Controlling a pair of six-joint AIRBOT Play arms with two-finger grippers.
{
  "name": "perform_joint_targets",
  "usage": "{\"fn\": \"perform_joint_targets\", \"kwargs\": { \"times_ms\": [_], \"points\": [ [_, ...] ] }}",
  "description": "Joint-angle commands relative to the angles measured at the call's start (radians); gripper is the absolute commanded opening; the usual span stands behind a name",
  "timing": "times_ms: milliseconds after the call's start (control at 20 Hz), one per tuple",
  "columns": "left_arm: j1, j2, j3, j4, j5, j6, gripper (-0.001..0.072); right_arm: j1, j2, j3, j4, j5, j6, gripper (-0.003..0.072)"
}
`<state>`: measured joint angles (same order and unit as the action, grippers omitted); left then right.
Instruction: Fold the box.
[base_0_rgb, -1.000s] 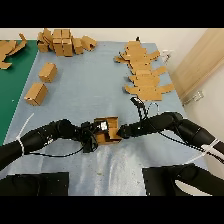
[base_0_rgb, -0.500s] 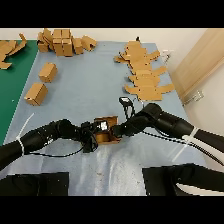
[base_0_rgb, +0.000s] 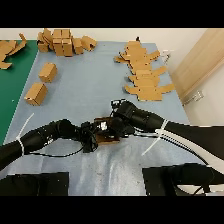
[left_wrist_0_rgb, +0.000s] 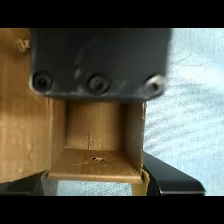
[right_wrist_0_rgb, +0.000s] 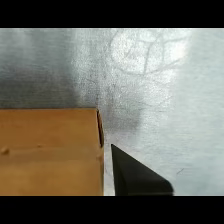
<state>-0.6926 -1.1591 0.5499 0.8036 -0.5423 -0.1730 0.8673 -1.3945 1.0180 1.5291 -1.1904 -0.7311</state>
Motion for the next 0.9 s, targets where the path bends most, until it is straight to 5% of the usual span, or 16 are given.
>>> {"fn": "perform_joint_targets", "kwargs": {
  "times_ms": [0, 50, 200, 400, 450, 500, 550, 850],
  "points": [
    [0.0, 0.0, 0.0, 0.0, 0.0, 0.0, 0.0511, 0.007, -0.029, 0.018, -0.041, -0.031, 0.044, 0.0224],
    [0.0, 0.0, 0.0, 0.001, 0.0, 0.0, 0.0511, 0.007, -0.03, 0.018, -0.045, -0.039, 0.043, 0.0132],
    [0.0, 0.0, 0.0, 0.0, 0.0, 0.0, 0.0511, 0.007, -0.03, 0.018, -0.045, -0.046, 0.042, 0.0016],
    [0.0, 0.0, 0.0, 0.001, 0.0, 0.0, 0.0511, 0.007, -0.029, 0.018, -0.043, -0.045, 0.027, 0.0006],
    [0.0, 0.0, 0.0, 0.001, 0.0, 0.0, 0.0511, 0.007, -0.025, 0.018, -0.04, -0.046, 0.019, 0.0091],
    [0.0, 0.0, 0.0, 0.0, 0.0, 0.0, 0.0511, 0.007, -0.017, 0.018, -0.04, -0.047, 0.019, 0.0286],
    [0.0, 0.0, 0.0, 0.001, 0.0, 0.0, 0.0511, 0.007, -0.004, 0.018, -0.04, -0.047, 0.019, 0.0338],
    [0.0, 0.0, 0.0, 0.0, 0.0, 0.0, 0.0511, 0.007, 0.116, 0.018, -0.032, -0.049, 0.045, 0.0338]
  ]
}}
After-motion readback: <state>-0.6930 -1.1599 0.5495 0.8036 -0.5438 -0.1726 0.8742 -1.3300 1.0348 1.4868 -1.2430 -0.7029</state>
